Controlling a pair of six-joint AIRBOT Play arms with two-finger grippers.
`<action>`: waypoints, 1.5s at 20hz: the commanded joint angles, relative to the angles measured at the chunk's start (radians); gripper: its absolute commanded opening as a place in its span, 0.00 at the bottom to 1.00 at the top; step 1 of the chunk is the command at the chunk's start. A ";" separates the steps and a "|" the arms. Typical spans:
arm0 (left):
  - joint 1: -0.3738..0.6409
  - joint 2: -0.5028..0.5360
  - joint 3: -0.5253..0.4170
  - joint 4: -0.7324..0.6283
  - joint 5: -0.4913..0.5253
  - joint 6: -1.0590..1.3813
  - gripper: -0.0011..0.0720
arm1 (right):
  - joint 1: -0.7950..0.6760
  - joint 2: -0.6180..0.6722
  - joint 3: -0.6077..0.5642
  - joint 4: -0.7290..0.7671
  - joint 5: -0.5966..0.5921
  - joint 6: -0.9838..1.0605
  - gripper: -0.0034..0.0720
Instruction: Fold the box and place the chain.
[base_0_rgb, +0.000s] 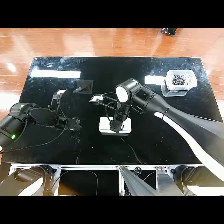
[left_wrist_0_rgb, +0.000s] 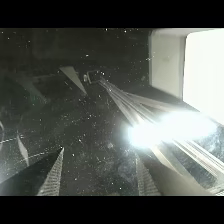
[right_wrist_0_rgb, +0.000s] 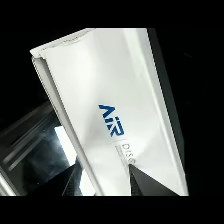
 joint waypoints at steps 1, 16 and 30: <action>0.001 0.001 0.003 0.000 0.010 0.000 0.77 | -0.010 0.048 0.002 0.000 -0.011 0.032 0.61; 0.001 0.004 0.009 -0.047 0.034 0.050 0.77 | -0.148 0.410 -0.694 0.749 -0.774 0.645 0.09; 0.001 0.004 0.009 -0.057 0.032 0.050 0.77 | -0.147 0.367 -0.694 0.627 -0.775 0.663 0.09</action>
